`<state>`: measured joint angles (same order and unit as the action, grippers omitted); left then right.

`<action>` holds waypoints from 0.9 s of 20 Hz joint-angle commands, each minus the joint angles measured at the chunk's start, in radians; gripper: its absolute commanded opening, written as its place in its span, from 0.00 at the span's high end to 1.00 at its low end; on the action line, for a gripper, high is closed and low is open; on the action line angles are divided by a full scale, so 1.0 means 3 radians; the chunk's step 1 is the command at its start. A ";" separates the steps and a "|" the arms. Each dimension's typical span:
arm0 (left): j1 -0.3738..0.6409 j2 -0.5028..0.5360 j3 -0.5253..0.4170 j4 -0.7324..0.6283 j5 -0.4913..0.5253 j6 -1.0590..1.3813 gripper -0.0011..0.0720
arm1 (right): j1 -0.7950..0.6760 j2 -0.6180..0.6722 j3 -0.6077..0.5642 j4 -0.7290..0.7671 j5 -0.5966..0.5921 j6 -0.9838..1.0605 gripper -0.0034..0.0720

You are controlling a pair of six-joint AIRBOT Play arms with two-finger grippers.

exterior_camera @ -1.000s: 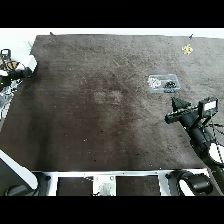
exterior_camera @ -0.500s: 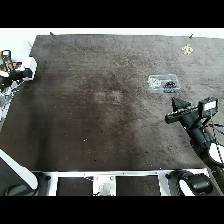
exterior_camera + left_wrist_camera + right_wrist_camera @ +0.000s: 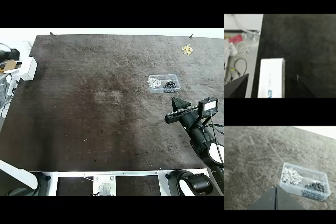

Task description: Fold the box and place the chain.

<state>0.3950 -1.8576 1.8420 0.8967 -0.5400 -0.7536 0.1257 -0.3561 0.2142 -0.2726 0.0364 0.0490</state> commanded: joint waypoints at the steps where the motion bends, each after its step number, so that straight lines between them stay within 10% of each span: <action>1: 0.0001 0.0465 0.0013 -0.0289 -0.0392 -0.0032 0.20 | 0.0000 0.0003 0.0000 0.0001 0.0001 0.0000 0.95; 3: 0.0001 0.0687 0.0013 -0.0601 -0.0573 0.0034 0.91 | 0.0000 0.0003 0.0000 0.0001 0.0001 0.0000 0.95; 9: 0.0001 0.1260 -0.0256 -0.1797 -0.1195 0.0759 0.98 | 0.0000 0.0003 0.0000 0.0001 0.0000 0.0000 0.95; 18: -0.0006 0.2970 -0.2688 -0.2914 -0.0309 0.1877 0.98 | 0.0000 0.0003 -0.0001 0.0001 0.0000 0.0000 0.95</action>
<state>0.3935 -1.1141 1.2449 0.1436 -0.7128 -0.3122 0.1257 -0.3561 0.2142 -0.2722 0.0364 0.0490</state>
